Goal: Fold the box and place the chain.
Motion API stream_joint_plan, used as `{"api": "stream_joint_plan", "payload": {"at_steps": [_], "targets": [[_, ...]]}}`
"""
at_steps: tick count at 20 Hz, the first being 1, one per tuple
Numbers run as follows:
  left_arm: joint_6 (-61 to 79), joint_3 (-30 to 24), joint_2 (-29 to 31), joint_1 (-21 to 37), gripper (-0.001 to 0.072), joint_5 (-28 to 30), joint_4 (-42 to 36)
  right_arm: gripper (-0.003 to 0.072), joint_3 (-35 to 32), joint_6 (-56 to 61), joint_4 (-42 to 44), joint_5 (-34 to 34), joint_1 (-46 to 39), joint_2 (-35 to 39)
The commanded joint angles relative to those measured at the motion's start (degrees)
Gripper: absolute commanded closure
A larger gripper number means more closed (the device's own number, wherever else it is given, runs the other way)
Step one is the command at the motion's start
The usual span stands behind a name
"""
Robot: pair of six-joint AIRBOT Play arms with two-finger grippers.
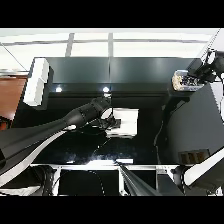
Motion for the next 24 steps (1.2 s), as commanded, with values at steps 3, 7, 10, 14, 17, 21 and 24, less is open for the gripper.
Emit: {"api": "stream_joint_plan", "payload": {"at_steps": [3,7,10,14,17,21,24], "targets": [[0.0,0.0,0.0,0.0,0.0682,0.0,0.0,0.0659,2.5,-0.1,-0.6,4.3,0.0,-0.1],[0.0,0.0,0.0,0.0,0.0682,0.0,0.0,0.0676,5.7,-5.4,0.6,6.1,-0.1,5.6],[0.0,0.0,0.0,0.0,0.0682,0.0,0.0,0.0677,5.7,-10.1,3.8,6.2,-0.2,13.1],[0.0,0.0,0.0,0.0,0.0682,0.0,0.0,0.0681,5.6,-14.3,8.3,6.1,-0.2,23.2],[0.0,0.0,0.0,0.0,0.0682,0.0,0.0,0.0681,5.6,-15.8,14.7,3.8,-0.2,30.6],[0.0,0.0,0.0,0.0,0.0682,0.0,0.0,0.0681,5.6,-17.3,23.2,2.7,-0.3,38.3],[0.0,0.0,0.0,0.0,0.0682,0.0,0.0,0.0681,5.6,-18.6,29.6,6.4,-0.2,43.0]]}}
